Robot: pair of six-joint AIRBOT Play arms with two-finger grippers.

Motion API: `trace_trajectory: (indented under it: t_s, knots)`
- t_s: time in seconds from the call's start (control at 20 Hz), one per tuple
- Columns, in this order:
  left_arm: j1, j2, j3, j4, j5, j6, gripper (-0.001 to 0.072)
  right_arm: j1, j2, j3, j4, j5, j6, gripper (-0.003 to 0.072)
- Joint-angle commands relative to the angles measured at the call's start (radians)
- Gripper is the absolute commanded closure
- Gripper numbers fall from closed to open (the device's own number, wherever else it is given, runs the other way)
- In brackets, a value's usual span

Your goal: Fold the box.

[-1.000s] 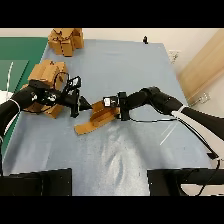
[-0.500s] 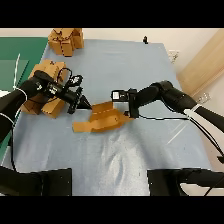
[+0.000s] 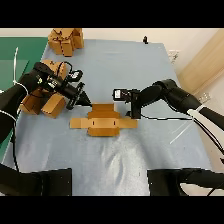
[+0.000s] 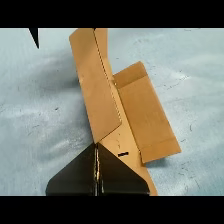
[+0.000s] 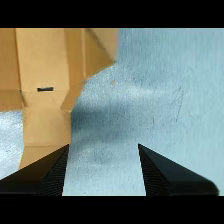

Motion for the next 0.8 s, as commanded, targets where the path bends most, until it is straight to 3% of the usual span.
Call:
trace_trajectory:
  t_s: [0.0, 0.05, 0.1, 0.2, 0.25, 0.35, 0.55, 0.65, 0.75]
  knots:
    - [-0.030, -0.018, 0.006, 0.021, 0.013, -0.003, 0.0702, 0.002, 0.016, 0.000, 0.009, -0.042, 0.063, 0.0031]
    - [-0.039, -0.027, 0.006, 0.037, 0.019, -0.005, 0.0702, 0.003, 0.034, 0.000, 0.014, -0.058, 0.107, 0.0034]
    - [-0.047, -0.035, 0.006, 0.050, 0.020, -0.008, 0.0702, 0.003, 0.062, 0.000, 0.023, -0.080, 0.175, 0.0115]
    - [-0.051, -0.042, 0.006, 0.048, 0.020, -0.011, 0.0702, 0.003, 0.130, -0.012, 0.041, -0.143, 0.266, 0.0137]
    - [-0.050, -0.042, 0.006, 0.042, 0.023, -0.011, 0.0702, 0.003, 0.166, -0.040, 0.065, -0.152, 0.271, 0.0141]
    - [-0.049, -0.042, 0.006, 0.043, 0.026, -0.012, 0.0702, 0.035, 0.245, -0.127, 0.098, -0.146, 0.269, 0.0220]
    - [-0.049, -0.042, 0.006, 0.043, 0.037, -0.011, 0.0702, 0.242, 0.351, -0.310, 0.050, 0.037, 0.277, 0.0247]
    - [-0.049, -0.042, 0.006, 0.043, 0.039, -0.013, 0.0701, 0.349, 0.329, -0.363, -0.021, 0.177, 0.403, 0.0260]
    - [-0.049, -0.042, 0.006, 0.044, 0.041, -0.035, 0.0701, 0.420, 0.288, -0.364, -0.122, 0.195, 0.536, 0.0217]
